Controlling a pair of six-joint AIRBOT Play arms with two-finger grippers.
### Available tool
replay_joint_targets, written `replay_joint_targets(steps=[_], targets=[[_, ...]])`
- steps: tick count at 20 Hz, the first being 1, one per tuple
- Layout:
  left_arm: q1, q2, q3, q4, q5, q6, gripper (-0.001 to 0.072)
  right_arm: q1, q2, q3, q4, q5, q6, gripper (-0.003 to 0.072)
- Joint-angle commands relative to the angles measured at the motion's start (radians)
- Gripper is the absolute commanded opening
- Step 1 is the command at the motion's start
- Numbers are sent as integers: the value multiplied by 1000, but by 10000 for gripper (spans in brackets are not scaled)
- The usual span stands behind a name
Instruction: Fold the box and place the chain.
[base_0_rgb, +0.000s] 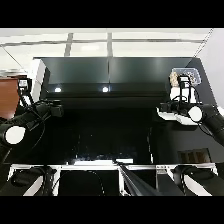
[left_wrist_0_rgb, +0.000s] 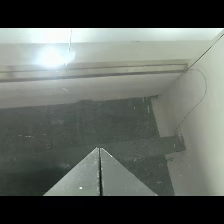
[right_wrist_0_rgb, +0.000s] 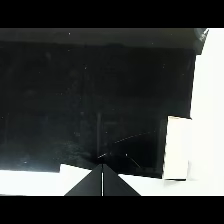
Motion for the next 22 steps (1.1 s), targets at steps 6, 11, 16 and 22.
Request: replay_joint_targets(steps=[6,11,16,22], targets=[[0,0,0,-10,51,0,27,2,-1,0,232,-144,1,7],[0,-1,0,-29,287,0,27,4,-48,0,366,-478,-2,73],[0,-2,0,-59,390,2,710,-41,-71,130,65,-263,-130,717],[50,-1,21,-21,10,8,709,-584,-90,404,-357,149,251,716]])
